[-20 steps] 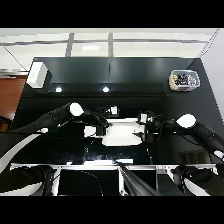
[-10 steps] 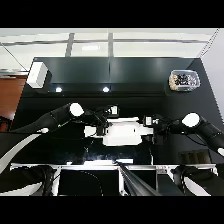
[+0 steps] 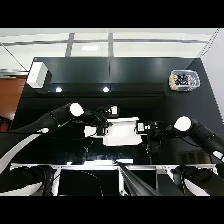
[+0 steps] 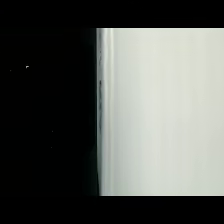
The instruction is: Fold the box and place the chain.
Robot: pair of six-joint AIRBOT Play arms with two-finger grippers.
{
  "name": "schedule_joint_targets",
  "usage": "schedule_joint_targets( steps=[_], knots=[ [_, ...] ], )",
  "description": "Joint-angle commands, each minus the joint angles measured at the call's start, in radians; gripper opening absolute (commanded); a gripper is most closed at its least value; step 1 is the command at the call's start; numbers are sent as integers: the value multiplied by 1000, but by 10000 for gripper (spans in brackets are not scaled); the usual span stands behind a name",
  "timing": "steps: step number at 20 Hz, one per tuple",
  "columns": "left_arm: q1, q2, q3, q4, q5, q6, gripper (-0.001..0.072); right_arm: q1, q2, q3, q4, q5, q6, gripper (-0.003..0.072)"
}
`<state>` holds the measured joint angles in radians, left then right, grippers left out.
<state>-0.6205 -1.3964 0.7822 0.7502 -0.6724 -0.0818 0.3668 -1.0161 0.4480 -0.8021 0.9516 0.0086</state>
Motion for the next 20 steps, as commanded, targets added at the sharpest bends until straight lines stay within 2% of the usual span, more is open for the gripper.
schedule_joint_targets(
  steps=[1, 3, 6, 10, 14, 20],
  knots=[
    [1, 0, 1, 0, 0, 0, 24, 40, 0, 0, 24, -64, 40, 636],
    [1, 0, 1, 0, 0, 0, 24, 40, 0, 1, 80, -127, 24, 636],
    [1, 0, 1, 0, 0, 0, 24, 40, 0, 1, 157, -155, -2, 636],
    [1, 0, 1, 0, -1, 0, 24, 38, 34, 4, 134, -168, -4, 636],
    [1, 0, 1, 0, -1, 0, 24, 30, 99, 11, 19, -252, -5, 637],
    [1, 0, 1, 0, -1, 0, 24, 0, 99, 11, 72, -281, -15, 637]
  ],
)
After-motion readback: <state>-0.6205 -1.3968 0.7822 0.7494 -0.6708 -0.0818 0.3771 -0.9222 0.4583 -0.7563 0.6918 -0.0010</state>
